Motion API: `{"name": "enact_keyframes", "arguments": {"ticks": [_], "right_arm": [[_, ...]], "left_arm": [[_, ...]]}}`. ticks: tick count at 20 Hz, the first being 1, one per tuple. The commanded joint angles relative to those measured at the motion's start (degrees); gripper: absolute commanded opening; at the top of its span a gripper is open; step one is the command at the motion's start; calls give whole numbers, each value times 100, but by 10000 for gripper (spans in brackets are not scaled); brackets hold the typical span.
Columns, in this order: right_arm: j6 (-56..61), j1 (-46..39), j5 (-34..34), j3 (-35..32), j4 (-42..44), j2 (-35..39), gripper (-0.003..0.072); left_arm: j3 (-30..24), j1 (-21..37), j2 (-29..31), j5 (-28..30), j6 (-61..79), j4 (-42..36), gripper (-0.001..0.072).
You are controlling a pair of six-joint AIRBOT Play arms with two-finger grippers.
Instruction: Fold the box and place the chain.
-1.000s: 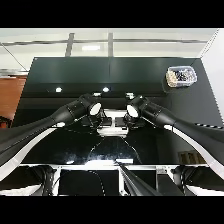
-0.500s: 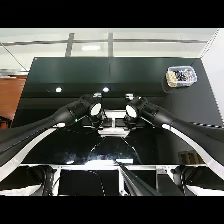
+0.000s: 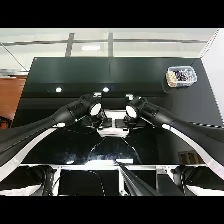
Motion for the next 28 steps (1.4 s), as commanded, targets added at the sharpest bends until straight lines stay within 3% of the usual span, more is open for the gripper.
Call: {"name": "enact_keyframes", "arguments": {"ticks": [1,2,5,6,8,9,12,13,14,15,18,21,22,25,26,28], "right_arm": [[13,2,4,7,48,26,179],[22,2,-9,7,55,44,325],[13,2,101,7,-9,68,341],[13,2,107,9,-28,68,231],[9,4,26,7,-11,68,139],[-52,4,-7,7,11,68,15],[-76,4,-63,7,-11,68,15],[-74,4,-92,7,-33,72,27],[-74,-15,-111,11,-35,92,221],[-79,-59,-101,13,-37,138,334],[-490,-181,66,13,-286,629,333],[-1047,-374,330,13,-485,1714,332],[-1222,-437,422,13,-1001,2153,332],[-634,-894,603,-2,-3812,2839,332],[-632,-1257,481,-39,-4387,2822,332],[-592,-2245,-461,-262,-4538,2697,333]], "left_arm": [[2,2,0,7,-9,-11,32],[2,2,0,7,-9,-11,32],[2,2,0,11,-9,-11,32],[2,2,0,11,-9,-9,32],[2,2,0,11,-9,-9,32],[2,2,0,9,-9,-9,32],[2,2,0,7,-9,-11,32],[2,2,0,7,-9,-11,32],[2,2,0,7,-9,-9,32],[2,2,0,7,-9,-9,32],[2,2,0,0,-9,-11,32],[2,2,0,2,-9,-9,32],[2,2,0,4,-9,-9,32],[2,2,0,17,-9,-11,32],[2,2,0,28,-9,-11,33],[2,2,0,28,-9,-9,32]]}}
